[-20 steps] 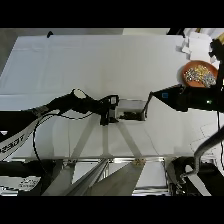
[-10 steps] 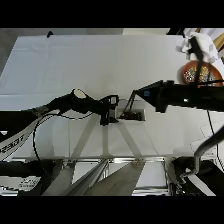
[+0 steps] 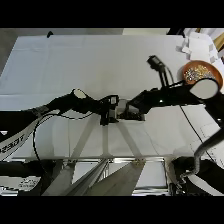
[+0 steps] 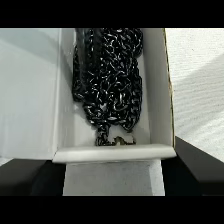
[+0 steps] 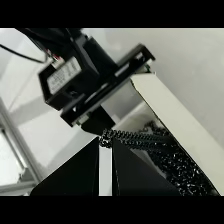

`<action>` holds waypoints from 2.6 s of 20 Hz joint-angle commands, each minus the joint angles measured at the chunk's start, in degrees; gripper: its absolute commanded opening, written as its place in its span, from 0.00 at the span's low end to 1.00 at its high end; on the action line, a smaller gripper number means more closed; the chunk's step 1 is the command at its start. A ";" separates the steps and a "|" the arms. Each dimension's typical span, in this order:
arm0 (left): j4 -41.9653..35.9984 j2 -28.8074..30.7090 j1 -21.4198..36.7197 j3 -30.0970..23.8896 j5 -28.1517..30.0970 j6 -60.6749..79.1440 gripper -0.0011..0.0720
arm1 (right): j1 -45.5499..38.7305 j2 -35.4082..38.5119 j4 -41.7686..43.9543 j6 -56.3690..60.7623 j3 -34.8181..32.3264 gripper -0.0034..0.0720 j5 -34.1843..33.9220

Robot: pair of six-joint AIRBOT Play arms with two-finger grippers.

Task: Fold the box and place the chain.

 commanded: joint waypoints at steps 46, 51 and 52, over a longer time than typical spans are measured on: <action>0.00 0.04 0.04 0.02 0.02 0.00 0.41 | 3.08 -15.76 -13.42 -33.44 9.22 0.32 9.51; 0.00 0.04 0.04 0.02 0.02 0.00 0.41 | 5.03 -15.76 -18.91 -33.11 9.22 0.31 8.20; 0.00 0.04 0.04 0.02 0.02 0.00 0.41 | 5.18 -15.76 -19.47 -32.81 9.22 0.30 8.02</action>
